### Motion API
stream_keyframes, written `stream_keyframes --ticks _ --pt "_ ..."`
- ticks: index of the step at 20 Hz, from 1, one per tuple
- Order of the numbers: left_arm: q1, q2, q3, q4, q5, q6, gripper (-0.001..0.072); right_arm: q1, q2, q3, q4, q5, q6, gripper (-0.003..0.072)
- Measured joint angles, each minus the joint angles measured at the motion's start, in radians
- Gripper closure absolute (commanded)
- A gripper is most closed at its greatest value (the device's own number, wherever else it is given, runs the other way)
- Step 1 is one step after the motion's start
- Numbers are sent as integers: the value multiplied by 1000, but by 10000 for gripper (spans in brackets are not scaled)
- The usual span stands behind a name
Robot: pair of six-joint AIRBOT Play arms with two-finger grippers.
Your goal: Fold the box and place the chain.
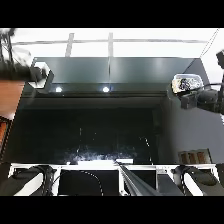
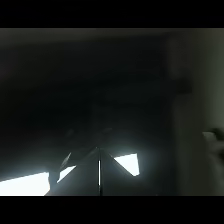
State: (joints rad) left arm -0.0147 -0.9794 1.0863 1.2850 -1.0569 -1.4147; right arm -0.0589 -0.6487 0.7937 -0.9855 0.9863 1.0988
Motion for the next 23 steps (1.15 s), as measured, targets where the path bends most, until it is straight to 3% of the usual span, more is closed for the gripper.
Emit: stream_keyframes --ticks 2,4,7,12,23 --pt "-47 187 -247 -7 91 -14 675 0 56 -110 -16 -97 -33 660" --pt "-68 332 -414 -23 157 -20 675 0 85 -204 -27 -203 -52 659" --pt "-81 476 -537 -32 211 -26 674 0 106 -274 -32 -303 -69 659" --pt "-88 569 -595 -40 237 -30 675 0 115 -308 -35 -359 -77 659" --pt "-90 591 -610 -41 245 -31 675 0 117 -315 -36 -377 -79 659"
